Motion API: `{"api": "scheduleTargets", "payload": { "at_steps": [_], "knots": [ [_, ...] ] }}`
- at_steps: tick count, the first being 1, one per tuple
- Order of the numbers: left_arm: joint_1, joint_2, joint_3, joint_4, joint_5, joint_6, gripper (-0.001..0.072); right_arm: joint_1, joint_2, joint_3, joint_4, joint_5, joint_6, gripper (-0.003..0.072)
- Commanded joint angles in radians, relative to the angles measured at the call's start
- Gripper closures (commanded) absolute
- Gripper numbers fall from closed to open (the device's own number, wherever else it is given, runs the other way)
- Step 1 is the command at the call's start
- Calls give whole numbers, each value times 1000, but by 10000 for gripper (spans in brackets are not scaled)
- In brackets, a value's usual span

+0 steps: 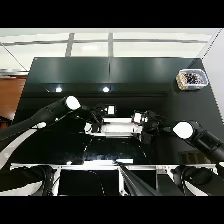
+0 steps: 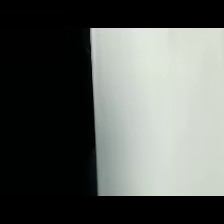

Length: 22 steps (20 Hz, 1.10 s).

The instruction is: Fold the box and place the chain.

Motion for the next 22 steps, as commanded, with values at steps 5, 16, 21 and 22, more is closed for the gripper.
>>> {"api": "scheduleTargets", "payload": {
  "at_steps": [5, 16, 21, 22],
  "knots": [
    [-17, 0, 4, 0, 1, 0, 681, -45, -58, 1, 241, -18, -270, -34],
    [-17, 0, 4, 0, 0, -1, 680, -75, -150, -46, 309, 92, -352, -34],
    [-18, 0, 4, 0, -11, -5, 680, -75, -150, -58, 335, 95, -348, -34],
    [-17, 0, 4, 0, -19, -5, 680, -75, -150, -58, 334, 80, -369, -34]
  ]
}}
